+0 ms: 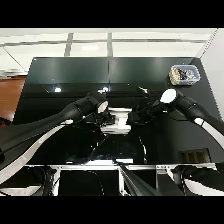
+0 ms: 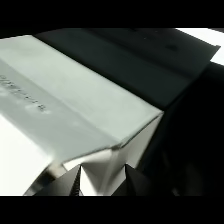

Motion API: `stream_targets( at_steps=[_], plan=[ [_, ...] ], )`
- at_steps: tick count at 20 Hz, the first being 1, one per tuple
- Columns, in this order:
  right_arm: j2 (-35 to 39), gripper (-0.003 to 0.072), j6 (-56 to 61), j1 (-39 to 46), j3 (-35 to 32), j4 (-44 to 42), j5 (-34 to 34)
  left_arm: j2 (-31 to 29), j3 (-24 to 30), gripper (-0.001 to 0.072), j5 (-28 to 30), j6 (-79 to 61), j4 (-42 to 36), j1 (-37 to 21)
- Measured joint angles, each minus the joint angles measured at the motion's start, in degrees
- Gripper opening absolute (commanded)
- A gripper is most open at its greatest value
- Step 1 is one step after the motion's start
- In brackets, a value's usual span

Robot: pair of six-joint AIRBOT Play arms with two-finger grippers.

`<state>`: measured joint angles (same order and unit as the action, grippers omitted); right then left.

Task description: Fold the box and place the chain.

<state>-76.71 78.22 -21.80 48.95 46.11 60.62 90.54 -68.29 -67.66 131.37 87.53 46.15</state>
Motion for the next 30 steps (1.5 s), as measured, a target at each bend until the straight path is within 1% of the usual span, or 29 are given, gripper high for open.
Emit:
stream_targets(
  at_steps=[4, 7, 11, 14, 18, 21, 24, 25, 26, 30],
  plan=[
    [0.0, 0.0301, 9.64, -4.83, 0.2, 7.5, -5.07, 0.0, 0.0, 0.0026, 0.13, 0.0, -0.04, 0.0],
    [-0.02, 0.0301, 19.12, -8.59, 1.18, 15.15, -8.11, 0.0, 0.0, 0.0026, 0.22, 0.04, -0.15, 0.0],
    [-0.68, 0.0301, 34.38, -13.62, 5.14, 28.22, -7.41, 0.0, 0.0, 0.0026, 0.61, 0.07, -0.13, 0.0],
    [-2.03, 0.0301, 42.75, -16.09, 7.15, 34.36, -4.72, 0.0, 0.0, 0.0026, 0.92, 0.04, -0.09, 0.0],
    [-3.87, 0.0301, 48.26, -17.35, 8.07, 37.66, -0.68, 0.0, 0.0, 0.0026, 1.05, 0.02, -0.07, 0.0],
    [-4.37, 0.0301, 50.31, -17.73, 8.24, 37.77, -0.15, 0.0, 0.0, 0.0026, 1.09, 0.0, -0.02, 0.0],
    [-4.87, 0.0299, 51.19, -17.84, 8.33, 37.66, -1.11, 0.0, 0.0, 0.0026, 1.25, 0.0, 0.02, 0.0],
    [-5.14, 0.0081, 51.32, -17.86, 8.33, 37.4, -1.16, 0.0, 0.02, 0.0026, 1.27, 0.0, 0.02, 0.0],
    [-5.33, 0.0026, 51.49, -17.9, 8.33, 37.16, -1.42, 0.0, 0.0, 0.0026, 1.44, 0.0, 0.0, 0.0],
    [-5.73, 0.0024, 51.84, -17.9, 8.41, 37.09, -1.53, 0.0, -0.02, 0.0026, 1.53, 0.02, 0.02, 0.0]
  ],
)
